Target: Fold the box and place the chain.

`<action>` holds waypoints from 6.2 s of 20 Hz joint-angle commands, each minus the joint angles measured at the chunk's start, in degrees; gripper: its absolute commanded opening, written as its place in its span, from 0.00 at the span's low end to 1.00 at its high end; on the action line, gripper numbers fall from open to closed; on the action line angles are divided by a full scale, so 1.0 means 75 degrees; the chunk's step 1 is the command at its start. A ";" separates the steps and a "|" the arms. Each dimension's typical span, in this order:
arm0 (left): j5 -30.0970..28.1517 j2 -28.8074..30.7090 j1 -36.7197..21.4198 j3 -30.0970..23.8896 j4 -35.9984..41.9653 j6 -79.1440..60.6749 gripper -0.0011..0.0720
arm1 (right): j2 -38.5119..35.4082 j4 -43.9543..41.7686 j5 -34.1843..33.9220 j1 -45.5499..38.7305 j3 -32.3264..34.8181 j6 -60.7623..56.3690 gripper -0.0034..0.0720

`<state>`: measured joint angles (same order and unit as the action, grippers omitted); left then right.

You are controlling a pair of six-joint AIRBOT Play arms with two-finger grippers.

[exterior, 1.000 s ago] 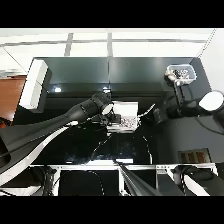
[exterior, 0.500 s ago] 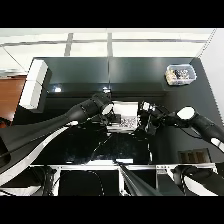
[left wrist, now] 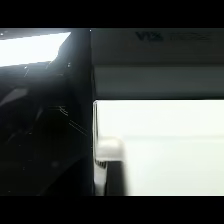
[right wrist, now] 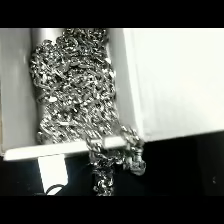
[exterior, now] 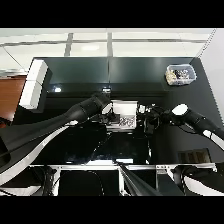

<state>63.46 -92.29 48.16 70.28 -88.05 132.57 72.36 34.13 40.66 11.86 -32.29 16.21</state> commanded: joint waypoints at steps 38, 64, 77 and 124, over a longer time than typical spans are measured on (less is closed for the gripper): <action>0.0000 0.0006 0.0003 0.0003 0.0073 -0.0017 0.05 | -0.0816 0.1309 -0.0425 -0.0423 0.0595 -0.1443 0.98; 0.0003 0.0006 0.0003 0.0003 0.0093 -0.0017 0.05 | -0.4188 -0.0125 0.2600 0.0032 -0.2148 -0.8378 0.07; -0.0003 0.0006 0.0003 0.0003 0.0090 -0.0017 0.05 | -0.3072 0.2990 0.2495 -0.1087 -0.1139 -0.8364 0.61; -0.0015 0.0006 0.0003 0.0003 0.0096 -0.0017 0.05 | -0.4750 -0.1501 0.2658 -0.0425 -0.1346 -0.7711 0.07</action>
<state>63.35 -92.29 48.16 70.28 -87.35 132.44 38.85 37.43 59.24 8.45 -41.52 -37.98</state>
